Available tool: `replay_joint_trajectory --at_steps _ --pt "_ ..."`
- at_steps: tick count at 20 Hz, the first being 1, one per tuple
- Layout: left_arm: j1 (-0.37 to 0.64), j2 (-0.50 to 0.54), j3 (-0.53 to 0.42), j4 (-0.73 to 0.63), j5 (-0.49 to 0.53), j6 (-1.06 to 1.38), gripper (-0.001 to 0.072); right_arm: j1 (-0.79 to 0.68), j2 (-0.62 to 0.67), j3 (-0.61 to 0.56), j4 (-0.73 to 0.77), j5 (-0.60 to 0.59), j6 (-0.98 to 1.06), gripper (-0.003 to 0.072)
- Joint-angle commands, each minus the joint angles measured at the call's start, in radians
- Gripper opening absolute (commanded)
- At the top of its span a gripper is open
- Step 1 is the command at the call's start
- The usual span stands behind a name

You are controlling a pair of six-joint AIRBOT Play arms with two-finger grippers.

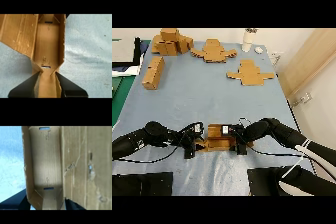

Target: Fold the box.

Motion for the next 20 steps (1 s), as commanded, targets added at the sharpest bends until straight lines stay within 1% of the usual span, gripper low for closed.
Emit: replay_joint_trajectory --at_steps 1,2,3,4,7,8,13,17,18,19,20 --pt "0.0 -0.006 0.001 -0.023 0.004 0.031 0.0284 0.0 0.0 0.0 0.001 0.001 0.0 0.0514" --pt "0.0 -0.006 0.001 -0.03 0.003 0.045 0.0283 0.0 0.0 0.0 0.001 0.001 0.0 0.0514" --pt "-0.006 -0.007 0.001 -0.042 0.006 0.062 0.0259 0.0 0.0 0.0 0.001 0.001 0.0 0.0514" --pt "-0.012 -0.007 0.001 -0.055 0.01 0.084 0.0149 0.0 0.0 0.0 0.001 0.001 0.0 0.0514" --pt "-0.037 -0.009 0.001 -0.121 0.043 0.129 0.0142 0.0 0.0 0.0 0.001 0.001 0.0 0.0514" --pt "-0.043 -0.01 0.001 -0.134 0.047 0.136 0.0094 0.0 0.0 0.0 0.001 0.001 0.0 0.0514" --pt "-0.049 -0.033 0.001 -0.164 0.055 0.139 0.0094 0.0 0.0 0.0 0.001 0.001 0.0 0.0514" --pt "-0.05 -0.051 0.005 -0.187 0.037 0.158 0.01 0.0 0.0 0.0 0.001 0.001 0.0 0.0514" --pt "-0.05 -0.05 0.005 -0.187 0.036 0.157 0.0254 0.0 0.0 0.0 0.001 0.001 0.0 0.0514" --pt "-0.05 -0.051 0.005 -0.187 0.032 0.157 0.0453 0.0 0.0 0.0 0.001 0.001 0.0 0.0514" --pt "-0.05 -0.051 0.005 -0.187 0.027 0.157 0.0533 0.0 0.0 0.0 0.001 0.001 0.0 0.0514"
